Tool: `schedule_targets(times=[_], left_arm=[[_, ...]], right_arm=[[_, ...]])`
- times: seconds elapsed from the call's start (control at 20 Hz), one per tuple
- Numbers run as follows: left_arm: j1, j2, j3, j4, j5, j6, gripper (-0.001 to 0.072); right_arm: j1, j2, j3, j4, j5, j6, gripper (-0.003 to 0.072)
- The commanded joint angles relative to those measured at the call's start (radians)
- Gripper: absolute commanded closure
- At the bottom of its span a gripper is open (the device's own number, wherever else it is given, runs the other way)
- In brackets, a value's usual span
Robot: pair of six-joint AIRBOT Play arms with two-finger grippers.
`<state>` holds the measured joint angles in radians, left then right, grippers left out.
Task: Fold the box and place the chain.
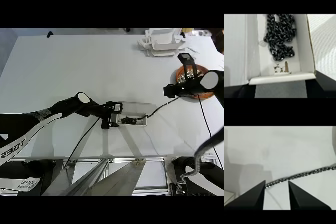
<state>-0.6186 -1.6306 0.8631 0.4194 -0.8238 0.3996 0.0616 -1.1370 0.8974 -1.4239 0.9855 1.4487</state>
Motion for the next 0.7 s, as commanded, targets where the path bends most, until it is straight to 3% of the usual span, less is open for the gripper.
schedule_targets(times=[0.0, 0.4, 0.5, 0.65], left_arm=[[0.0, 0.001, 0.0, 0.0, 0.0, 0.0, 0.0666], [0.0, 0.001, 0.0, 0.0, 0.0, 0.0, 0.0666], [0.0, 0.001, 0.0, 0.0, 0.0, 0.0, 0.0666], [0.0, 0.001, 0.0, 0.0, 0.0, 0.0, 0.0666]], right_arm=[[-0.012, -0.101, 0.0, -0.04, 0.01, 0.019, 0.0344], [-0.012, -0.247, 0.0, -0.043, 0.055, 0.048, 0.035], [-0.012, -0.264, 0.0, -0.043, 0.052, 0.048, 0.0415], [-0.012, -0.272, 0.0, -0.043, 0.045, 0.066, 0.043]])
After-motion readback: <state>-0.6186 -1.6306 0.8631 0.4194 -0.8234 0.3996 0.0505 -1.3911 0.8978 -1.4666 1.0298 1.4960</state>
